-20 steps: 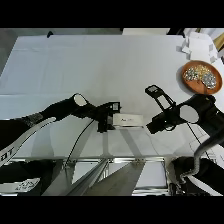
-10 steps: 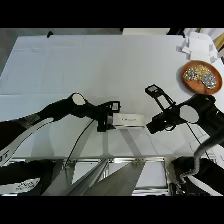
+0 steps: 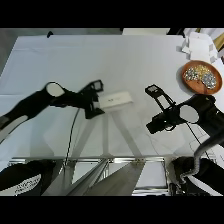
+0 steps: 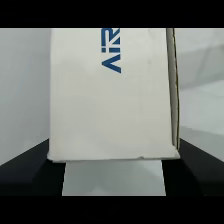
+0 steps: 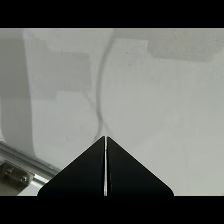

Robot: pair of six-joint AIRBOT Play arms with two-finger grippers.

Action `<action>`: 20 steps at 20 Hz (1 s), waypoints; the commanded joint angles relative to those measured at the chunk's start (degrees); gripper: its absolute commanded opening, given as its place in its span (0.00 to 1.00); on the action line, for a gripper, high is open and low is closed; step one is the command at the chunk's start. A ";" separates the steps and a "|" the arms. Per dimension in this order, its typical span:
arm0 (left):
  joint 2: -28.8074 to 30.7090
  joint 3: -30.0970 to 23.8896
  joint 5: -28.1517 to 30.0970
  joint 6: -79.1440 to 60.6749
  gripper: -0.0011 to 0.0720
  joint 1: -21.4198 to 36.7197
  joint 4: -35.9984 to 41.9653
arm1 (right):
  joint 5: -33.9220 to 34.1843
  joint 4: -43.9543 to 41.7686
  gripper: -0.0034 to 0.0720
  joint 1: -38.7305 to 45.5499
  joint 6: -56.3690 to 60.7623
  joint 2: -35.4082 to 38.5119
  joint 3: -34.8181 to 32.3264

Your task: Fold the box and place the chain.

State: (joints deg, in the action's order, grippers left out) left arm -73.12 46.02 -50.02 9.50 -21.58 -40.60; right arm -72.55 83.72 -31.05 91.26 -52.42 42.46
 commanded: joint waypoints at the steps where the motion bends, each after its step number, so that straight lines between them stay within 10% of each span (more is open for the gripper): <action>1: 5.88 0.07 -0.81 7.45 0.01 7.89 -5.20 | 0.00 -0.02 0.06 -0.02 0.00 -0.02 -0.02; 8: 15.85 0.07 -1.46 17.79 0.01 25.33 -10.19 | 0.02 -0.02 0.06 -0.02 0.00 -0.02 -0.02; 20: 15.43 -0.02 -2.05 39.06 0.01 43.43 -26.51 | 0.17 0.00 0.06 -0.02 0.00 -0.02 -0.04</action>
State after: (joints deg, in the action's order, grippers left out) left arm -57.14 46.02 -52.23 41.95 19.49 -59.66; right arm -72.47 83.72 -31.05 91.26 -52.42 42.46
